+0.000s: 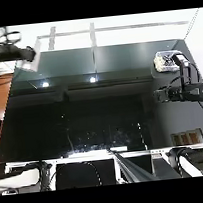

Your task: Fold the box and place the chain.

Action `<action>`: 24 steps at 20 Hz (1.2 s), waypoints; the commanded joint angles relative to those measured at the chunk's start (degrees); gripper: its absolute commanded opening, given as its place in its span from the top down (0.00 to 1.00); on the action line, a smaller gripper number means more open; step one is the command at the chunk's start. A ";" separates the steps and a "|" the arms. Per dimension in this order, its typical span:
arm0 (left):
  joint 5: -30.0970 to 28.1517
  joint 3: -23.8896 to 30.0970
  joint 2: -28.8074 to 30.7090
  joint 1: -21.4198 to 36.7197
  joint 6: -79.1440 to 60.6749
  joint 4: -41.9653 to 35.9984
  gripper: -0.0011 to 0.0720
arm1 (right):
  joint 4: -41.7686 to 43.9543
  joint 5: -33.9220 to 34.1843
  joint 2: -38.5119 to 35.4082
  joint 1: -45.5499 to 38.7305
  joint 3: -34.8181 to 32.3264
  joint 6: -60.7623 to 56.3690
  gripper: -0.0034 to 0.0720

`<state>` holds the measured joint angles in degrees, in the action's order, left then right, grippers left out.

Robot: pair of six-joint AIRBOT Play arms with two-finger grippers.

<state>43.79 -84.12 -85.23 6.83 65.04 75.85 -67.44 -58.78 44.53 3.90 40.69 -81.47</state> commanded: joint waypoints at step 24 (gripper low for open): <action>27.54 -29.29 -13.66 9.84 14.47 -8.00 0.95 | 0.81 18.93 0.09 12.74 0.00 -6.08 0.92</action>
<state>67.79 -117.19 -105.93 17.76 77.01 73.45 -66.46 -49.58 44.60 11.57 40.69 -88.60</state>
